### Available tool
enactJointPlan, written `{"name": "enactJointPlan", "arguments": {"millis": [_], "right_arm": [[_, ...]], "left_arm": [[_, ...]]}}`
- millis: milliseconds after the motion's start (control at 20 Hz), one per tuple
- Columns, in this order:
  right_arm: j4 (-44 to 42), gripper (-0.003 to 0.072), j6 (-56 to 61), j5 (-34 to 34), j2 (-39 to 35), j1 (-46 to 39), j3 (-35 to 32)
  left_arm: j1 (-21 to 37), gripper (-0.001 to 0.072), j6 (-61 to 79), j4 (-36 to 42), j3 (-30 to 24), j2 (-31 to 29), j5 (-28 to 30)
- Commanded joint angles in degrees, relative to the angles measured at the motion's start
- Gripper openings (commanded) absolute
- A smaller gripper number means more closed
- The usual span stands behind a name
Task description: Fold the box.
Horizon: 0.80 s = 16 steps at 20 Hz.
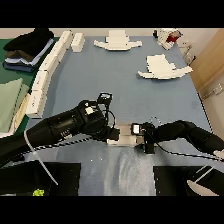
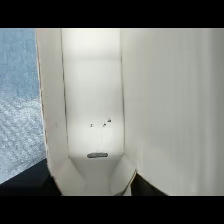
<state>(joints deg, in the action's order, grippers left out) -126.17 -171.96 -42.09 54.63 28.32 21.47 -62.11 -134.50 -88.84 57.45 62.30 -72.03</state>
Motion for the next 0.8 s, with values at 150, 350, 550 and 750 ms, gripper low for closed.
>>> {"name": "enactJointPlan", "arguments": {"millis": [150,350,550,750], "right_arm": [[-0.02,0.0426,0.04,0.0,0.04,0.0,0.0],[-0.02,0.0426,0.04,0.02,0.04,0.0,0.0],[-0.02,0.0426,0.04,0.0,0.04,0.02,0.0],[-0.04,0.0426,0.04,0.0,0.04,0.0,0.0]], "left_arm": [[0.11,0.0014,19.96,0.55,-0.48,-2.47,-0.68],[8.81,0.0013,47.17,7.63,-8.63,-10.64,3.32],[20.76,0.0404,89.44,21.11,-19.23,-18.05,8.5],[29.81,0.071,113.31,33.0,-28.44,-17.59,19.5]]}}
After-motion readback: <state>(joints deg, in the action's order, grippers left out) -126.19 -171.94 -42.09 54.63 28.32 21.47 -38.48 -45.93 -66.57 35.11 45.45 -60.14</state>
